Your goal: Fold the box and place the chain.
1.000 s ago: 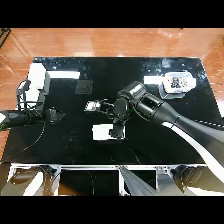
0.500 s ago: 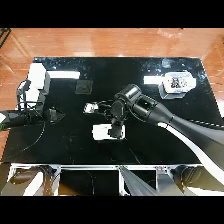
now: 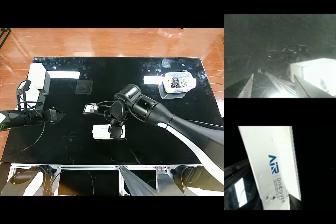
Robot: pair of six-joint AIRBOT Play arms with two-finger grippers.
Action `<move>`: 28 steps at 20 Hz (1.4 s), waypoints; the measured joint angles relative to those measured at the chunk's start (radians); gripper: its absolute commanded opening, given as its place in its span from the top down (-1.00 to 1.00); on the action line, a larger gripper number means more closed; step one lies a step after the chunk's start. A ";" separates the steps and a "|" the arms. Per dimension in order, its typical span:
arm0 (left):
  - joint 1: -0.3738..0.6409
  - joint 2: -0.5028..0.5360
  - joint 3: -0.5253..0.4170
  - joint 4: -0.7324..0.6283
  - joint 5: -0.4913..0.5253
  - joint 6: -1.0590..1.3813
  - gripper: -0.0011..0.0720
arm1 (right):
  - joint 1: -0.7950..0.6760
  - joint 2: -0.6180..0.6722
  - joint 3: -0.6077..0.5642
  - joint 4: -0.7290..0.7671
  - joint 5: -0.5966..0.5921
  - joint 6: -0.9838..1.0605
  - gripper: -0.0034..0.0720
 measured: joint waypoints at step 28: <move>0.000 0.000 0.000 0.000 0.000 0.000 -0.71 | -0.014 0.001 0.018 0.050 -0.013 0.031 0.23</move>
